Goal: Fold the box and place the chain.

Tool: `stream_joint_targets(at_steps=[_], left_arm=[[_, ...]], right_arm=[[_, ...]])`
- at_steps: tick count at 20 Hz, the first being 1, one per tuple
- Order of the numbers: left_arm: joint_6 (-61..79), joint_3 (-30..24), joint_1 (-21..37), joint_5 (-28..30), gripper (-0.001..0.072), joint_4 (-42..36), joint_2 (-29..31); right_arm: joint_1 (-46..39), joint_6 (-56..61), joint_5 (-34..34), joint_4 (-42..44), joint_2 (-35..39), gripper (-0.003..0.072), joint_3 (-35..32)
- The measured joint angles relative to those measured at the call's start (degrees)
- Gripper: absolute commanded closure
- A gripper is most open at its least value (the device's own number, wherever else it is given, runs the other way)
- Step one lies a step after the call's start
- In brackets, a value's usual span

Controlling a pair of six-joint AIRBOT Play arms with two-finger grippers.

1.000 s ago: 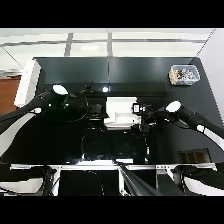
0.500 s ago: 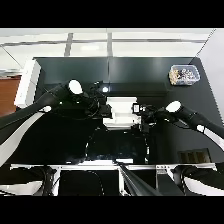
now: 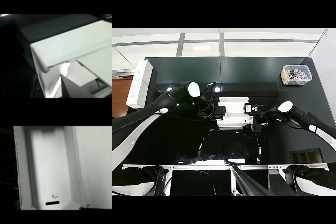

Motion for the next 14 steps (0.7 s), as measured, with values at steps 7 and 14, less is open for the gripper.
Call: stream_joint_targets(at_steps=[7,14], left_arm=[[-6.56,0.13,-2.6,0.22,0.0378,5.9,-0.42],[-12.87,3.87,-5.57,-0.44,0.0378,12.92,-3.15]], right_arm=[[0.0,0.0,0.0,0.0,0.0,0.0559,0.0],[0.0,0.02,0.0,0.0,0.0,0.0559,0.0]])
